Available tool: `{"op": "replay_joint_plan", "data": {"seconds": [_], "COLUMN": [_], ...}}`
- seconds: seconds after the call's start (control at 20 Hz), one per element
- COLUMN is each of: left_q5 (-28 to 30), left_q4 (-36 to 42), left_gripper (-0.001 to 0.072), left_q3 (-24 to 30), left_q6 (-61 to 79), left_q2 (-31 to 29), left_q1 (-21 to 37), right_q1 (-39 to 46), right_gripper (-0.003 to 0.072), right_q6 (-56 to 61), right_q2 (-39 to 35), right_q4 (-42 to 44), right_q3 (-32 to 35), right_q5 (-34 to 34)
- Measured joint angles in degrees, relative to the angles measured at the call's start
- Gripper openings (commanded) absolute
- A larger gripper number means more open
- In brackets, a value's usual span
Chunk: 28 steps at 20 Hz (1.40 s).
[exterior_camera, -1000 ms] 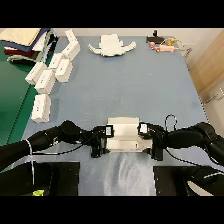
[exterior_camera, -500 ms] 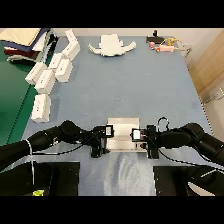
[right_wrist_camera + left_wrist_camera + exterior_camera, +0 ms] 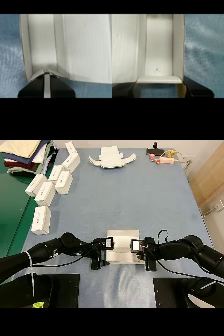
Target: Fold the box.
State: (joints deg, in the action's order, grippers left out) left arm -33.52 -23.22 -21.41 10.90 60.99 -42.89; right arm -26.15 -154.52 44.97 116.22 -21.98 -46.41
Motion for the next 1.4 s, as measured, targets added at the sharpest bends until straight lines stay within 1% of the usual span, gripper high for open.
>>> {"op": "replay_joint_plan", "data": {"seconds": [0.5, 0.55, 0.6, 0.65, 0.8, 0.85, 0.9, 0.95, 1.4], "left_q5": [0.0, 0.0, 0.0, 0.0, 0.0, 0.1, 0.1, 0.1, 0.0], "left_q4": [0.0, 0.0, 0.0, 0.0, 0.1, 0.1, 0.1, 0.0, 0.0], "left_gripper": [0.0342, 0.0342, 0.0342, 0.0342, 0.0342, 0.0342, 0.0342, 0.0342, 0.0342], "left_q3": [0.0, 0.0, 0.0, 0.0, 0.0, 0.0, 0.0, 0.0, 0.0], "left_q6": [0.0, 0.0, 0.0, 0.0, 0.0, 0.0, 0.0, 0.0, 0.0], "left_q2": [0.0, 0.0, 0.0, 0.0, 0.0, 0.0, 0.0, 0.0, 0.0], "left_q1": [0.0, 0.0, 0.0, 0.0, 0.0, 0.0, 0.0, 0.0, 0.0], "right_q1": [-1.3, -1.6, -1.7, -1.9, -2.1, -2.1, -2.1, -2.2, -2.2], "right_gripper": [0.0104, 0.0134, 0.0404, 0.0538, 0.0542, 0.0584, 0.0643, 0.0657, 0.0657], "right_q6": [0.0, 0.0, 0.0, 0.0, 0.0, 0.0, 0.0, -0.1, 0.2], "right_q2": [1.3, 1.3, 1.4, 1.4, 1.5, 1.5, 1.5, 1.5, 1.5], "right_q4": [2.1, 2.1, 2.1, 2.0, 1.8, 1.6, 1.6, 1.5, 1.4], "right_q3": [0.0, 0.0, 0.0, 0.0, 0.0, 0.0, 0.0, 0.0, 0.0], "right_q5": [0.9, 1.2, 1.6, 2.2, 2.9, 3.1, 3.2, 3.4, 3.8]}}
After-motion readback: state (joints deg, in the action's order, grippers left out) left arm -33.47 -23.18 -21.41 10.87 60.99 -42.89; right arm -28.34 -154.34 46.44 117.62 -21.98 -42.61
